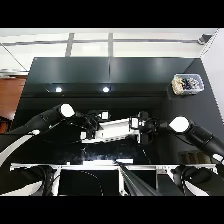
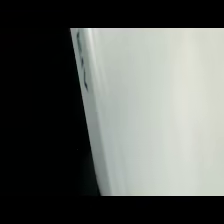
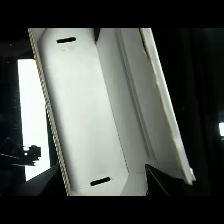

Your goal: Fold the box and place the chain.

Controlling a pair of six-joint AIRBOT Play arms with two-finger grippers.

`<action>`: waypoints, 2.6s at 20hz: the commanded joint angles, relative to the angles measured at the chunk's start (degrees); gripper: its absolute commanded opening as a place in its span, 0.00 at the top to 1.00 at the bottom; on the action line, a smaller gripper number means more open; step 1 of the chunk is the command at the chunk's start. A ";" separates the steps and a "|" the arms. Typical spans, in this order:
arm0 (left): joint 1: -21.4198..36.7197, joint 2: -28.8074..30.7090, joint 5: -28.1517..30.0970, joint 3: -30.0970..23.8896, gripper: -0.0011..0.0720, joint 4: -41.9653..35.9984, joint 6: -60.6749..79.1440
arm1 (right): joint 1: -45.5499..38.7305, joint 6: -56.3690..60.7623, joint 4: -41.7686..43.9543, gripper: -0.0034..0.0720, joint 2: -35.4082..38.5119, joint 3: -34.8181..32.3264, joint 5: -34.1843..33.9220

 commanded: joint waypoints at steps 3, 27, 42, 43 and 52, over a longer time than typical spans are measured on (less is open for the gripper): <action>-0.02 0.04 -0.24 0.04 0.95 0.02 0.04 | -2.49 -0.24 1.05 0.13 0.00 0.33 0.63; 0.00 0.07 -0.20 0.04 0.95 0.04 0.04 | -2.73 -5.64 9.44 0.13 -5.99 0.28 6.58; 0.00 0.07 -0.22 0.04 0.95 -0.68 0.02 | -1.40 -10.75 5.88 0.13 -11.54 -0.55 3.85; 0.00 0.07 -0.22 0.04 0.95 -0.68 0.02 | -0.87 -10.73 5.88 0.13 -11.61 -0.55 3.63; 0.00 0.07 -0.22 0.04 0.95 -0.79 0.02 | 0.63 -7.13 5.70 0.13 -12.48 -0.55 -1.03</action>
